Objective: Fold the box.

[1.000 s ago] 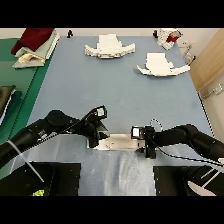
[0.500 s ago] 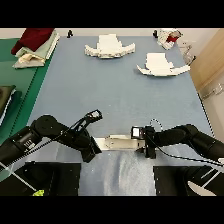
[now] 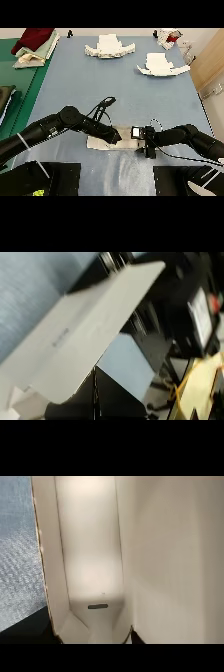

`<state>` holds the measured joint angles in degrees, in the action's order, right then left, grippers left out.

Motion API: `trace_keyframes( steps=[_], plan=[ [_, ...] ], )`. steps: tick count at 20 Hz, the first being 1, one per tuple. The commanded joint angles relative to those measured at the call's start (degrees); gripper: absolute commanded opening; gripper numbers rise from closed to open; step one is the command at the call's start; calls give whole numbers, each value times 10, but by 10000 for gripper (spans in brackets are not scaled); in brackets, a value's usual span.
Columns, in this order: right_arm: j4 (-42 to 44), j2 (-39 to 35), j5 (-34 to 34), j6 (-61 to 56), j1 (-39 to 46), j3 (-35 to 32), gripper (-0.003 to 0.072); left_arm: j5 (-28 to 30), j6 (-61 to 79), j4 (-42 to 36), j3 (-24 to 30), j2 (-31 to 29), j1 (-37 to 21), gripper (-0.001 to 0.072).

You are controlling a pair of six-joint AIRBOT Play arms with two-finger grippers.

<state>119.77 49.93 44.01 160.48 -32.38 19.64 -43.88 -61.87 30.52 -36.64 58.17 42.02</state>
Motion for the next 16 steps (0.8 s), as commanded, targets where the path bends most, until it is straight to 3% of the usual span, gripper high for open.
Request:
trace_keyframes(
  steps=[1, 9, 16],
  plan=[
    [0, 0, 0, 0, 0, 0, 507, 35, -44, 2, -19, 43, -27, 13],
    [0, 0, 0, 0, 0, 0, 507, 45, -133, 80, -19, 101, -57, 13],
    [0, 0, 0, 0, 0, 0, 507, 49, -142, 82, -20, 123, -57, 13]
  ],
)
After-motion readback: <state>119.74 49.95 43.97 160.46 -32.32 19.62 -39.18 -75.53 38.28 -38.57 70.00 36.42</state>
